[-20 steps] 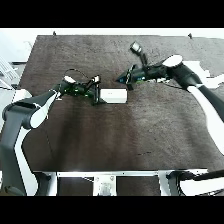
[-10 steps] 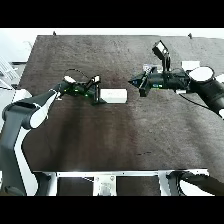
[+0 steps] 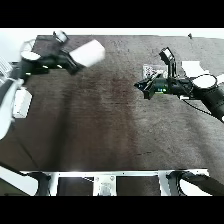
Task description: Fold the box and place the chain.
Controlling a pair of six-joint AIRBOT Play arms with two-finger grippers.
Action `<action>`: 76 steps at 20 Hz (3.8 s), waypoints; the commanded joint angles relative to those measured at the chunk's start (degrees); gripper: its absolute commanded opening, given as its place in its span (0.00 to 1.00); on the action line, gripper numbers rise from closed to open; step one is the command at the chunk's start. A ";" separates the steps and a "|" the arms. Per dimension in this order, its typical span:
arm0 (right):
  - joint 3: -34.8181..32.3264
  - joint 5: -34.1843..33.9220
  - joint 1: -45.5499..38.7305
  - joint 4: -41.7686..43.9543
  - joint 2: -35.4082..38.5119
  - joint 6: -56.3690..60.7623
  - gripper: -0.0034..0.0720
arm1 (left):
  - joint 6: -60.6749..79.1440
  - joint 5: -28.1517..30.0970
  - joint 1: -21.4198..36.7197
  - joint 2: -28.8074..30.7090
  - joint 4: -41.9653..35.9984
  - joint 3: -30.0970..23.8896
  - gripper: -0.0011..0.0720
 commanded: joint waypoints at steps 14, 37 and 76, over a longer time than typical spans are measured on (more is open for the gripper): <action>-3.45 -0.17 0.11 4.48 -0.33 1.14 0.06 | -23.45 33.51 13.11 -5.99 9.25 -13.20 0.04; -3.50 -0.15 0.07 6.43 -0.33 1.55 0.46 | -10.80 26.62 17.59 -10.75 8.98 -12.98 0.87; -25.75 -41.72 0.07 0.96 38.77 5.88 0.05 | 4.48 28.48 -0.68 49.92 -7.50 -42.71 0.04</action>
